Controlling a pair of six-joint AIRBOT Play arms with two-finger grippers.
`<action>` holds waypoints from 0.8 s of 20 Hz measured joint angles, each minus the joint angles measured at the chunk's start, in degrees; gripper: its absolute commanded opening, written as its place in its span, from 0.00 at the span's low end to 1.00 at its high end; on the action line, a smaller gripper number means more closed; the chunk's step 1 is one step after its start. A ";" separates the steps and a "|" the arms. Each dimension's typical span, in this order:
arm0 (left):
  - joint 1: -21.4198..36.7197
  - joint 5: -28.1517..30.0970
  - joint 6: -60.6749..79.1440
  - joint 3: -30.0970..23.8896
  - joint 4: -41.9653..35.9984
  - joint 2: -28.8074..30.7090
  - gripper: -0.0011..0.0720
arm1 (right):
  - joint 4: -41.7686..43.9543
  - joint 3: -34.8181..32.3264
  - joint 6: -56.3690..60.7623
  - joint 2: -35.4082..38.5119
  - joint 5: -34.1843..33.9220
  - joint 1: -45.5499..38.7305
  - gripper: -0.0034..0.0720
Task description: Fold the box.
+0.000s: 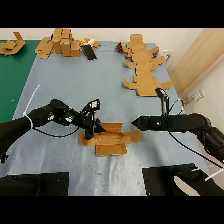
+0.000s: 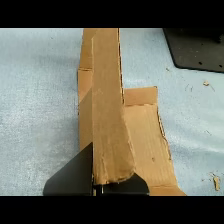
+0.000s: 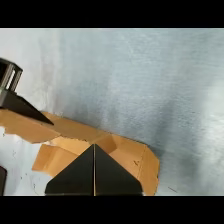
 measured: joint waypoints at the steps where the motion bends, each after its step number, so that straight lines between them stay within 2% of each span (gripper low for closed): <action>1: -0.02 -0.02 -0.02 0.00 0.00 0.00 0.03 | -1.14 0.00 -0.42 0.33 -0.07 1.70 0.05; 9: 0.00 -0.09 -0.11 0.00 0.04 0.00 0.03 | -23.15 0.00 6.62 7.74 -2.29 24.28 0.05; 12: 0.00 -0.11 -0.11 0.00 0.04 0.00 0.03 | -31.87 -0.02 11.06 7.52 -3.28 38.32 0.04; 15: -0.02 -0.11 -0.11 0.00 0.07 0.00 0.03 | -44.28 -0.42 18.45 4.15 -3.98 54.05 0.05; 16: -0.02 -0.13 -0.11 0.00 0.07 0.00 0.03 | -48.15 -0.68 20.52 2.45 -4.13 58.31 0.27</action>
